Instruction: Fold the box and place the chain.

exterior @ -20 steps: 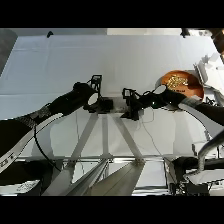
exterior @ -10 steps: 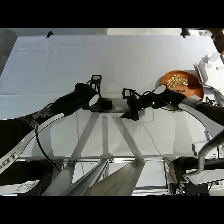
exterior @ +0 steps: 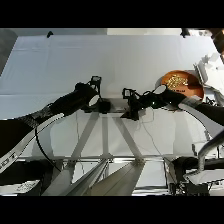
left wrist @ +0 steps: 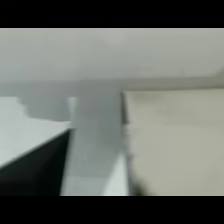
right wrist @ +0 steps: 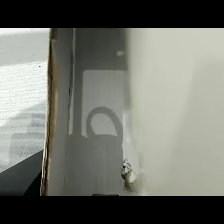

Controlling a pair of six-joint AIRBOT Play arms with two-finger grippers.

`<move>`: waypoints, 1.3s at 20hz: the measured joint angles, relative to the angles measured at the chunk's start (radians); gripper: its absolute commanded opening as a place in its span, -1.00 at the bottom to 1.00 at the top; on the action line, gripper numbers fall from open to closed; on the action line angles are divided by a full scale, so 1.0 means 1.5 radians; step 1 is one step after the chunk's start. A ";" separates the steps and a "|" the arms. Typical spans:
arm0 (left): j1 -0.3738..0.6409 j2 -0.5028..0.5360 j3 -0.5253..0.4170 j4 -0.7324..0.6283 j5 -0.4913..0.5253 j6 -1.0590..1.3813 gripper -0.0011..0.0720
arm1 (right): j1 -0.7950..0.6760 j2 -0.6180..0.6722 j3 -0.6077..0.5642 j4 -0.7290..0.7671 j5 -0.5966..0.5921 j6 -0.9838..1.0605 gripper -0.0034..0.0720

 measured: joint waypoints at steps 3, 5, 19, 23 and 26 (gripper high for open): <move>0.010 0.015 0.000 0.005 -0.013 0.025 0.82 | 0.000 0.000 0.000 0.000 0.000 0.000 0.46; 0.022 0.034 0.000 0.007 -0.016 0.056 0.82 | 0.000 0.000 0.000 0.000 0.000 0.000 0.46; 0.265 0.128 -0.016 -0.350 -0.069 0.805 0.80 | 0.000 0.000 0.000 0.000 0.000 0.000 0.46; 0.316 0.120 -0.059 -0.460 -0.072 1.192 0.98 | 0.000 0.000 0.000 0.000 0.000 0.000 0.46; 0.348 0.098 -0.087 -0.529 -0.082 1.438 0.98 | 0.000 0.000 0.000 0.000 0.000 0.000 0.46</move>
